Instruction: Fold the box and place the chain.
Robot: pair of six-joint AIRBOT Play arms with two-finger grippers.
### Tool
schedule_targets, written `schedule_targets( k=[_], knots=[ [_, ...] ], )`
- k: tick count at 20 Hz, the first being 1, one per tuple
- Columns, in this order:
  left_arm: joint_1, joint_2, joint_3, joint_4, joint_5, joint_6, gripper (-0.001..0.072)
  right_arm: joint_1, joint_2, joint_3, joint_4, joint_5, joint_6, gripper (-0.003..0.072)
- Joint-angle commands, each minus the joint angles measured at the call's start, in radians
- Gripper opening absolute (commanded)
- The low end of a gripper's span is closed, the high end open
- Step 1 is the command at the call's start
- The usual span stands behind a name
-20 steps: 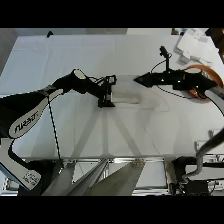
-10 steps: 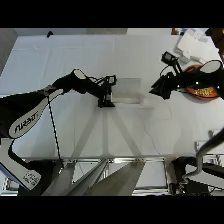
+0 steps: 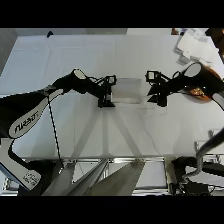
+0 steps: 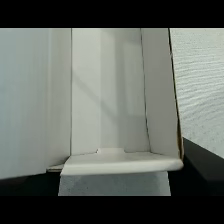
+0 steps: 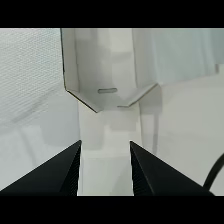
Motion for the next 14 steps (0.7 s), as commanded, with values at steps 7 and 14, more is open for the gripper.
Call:
schedule_targets(
  k=[7, 14],
  knots=[
    [0.000, 0.000, 0.000, 0.000, 0.000, 0.000, 0.0278, 0.026, -0.067, 0.001, 0.016, -0.072, -0.098, 0.0317],
    [0.000, 0.000, 0.000, 0.000, 0.000, 0.000, 0.0278, 0.031, -0.093, 0.001, 0.105, -0.080, -0.100, 0.0300]
  ],
)
